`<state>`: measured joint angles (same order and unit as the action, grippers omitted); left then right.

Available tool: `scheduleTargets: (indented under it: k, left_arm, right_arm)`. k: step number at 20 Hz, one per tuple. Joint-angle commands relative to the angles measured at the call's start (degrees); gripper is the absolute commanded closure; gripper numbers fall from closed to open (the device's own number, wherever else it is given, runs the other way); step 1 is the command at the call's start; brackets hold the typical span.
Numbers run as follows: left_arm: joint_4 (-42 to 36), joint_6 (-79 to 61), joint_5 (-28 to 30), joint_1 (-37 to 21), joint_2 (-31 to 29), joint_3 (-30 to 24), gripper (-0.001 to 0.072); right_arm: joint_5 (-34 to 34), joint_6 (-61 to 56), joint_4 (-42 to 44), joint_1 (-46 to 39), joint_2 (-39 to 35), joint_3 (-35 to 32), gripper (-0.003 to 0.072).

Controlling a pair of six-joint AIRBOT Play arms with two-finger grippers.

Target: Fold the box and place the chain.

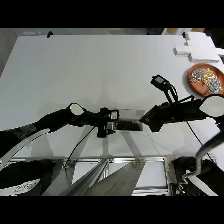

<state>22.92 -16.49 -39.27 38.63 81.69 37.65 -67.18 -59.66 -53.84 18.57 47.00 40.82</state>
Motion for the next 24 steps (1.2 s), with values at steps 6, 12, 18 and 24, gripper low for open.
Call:
scheduleTargets:
  k: [6,12,18,24]
  left_arm:
    - [0.0,-0.04,0.0,0.02,0.0,0.0,0.0434]
    - [0.0,-0.02,0.0,0.02,0.0,0.0,0.0434]
    - [0.0,-0.02,-0.02,0.02,0.0,0.0,0.0434]
    - [-0.02,-0.02,-0.02,0.02,0.0,0.0,0.0434]
  right_arm:
    - [-0.42,1.84,-3.98,0.04,11.41,14.71,0.0613]
    - [5.22,6.95,-6.19,0.07,24.02,17.42,0.0664]
    - [5.51,13.75,-7.41,5.84,24.44,14.67,0.0664]
    - [5.09,15.39,-7.43,10.19,23.06,12.68,0.0664]
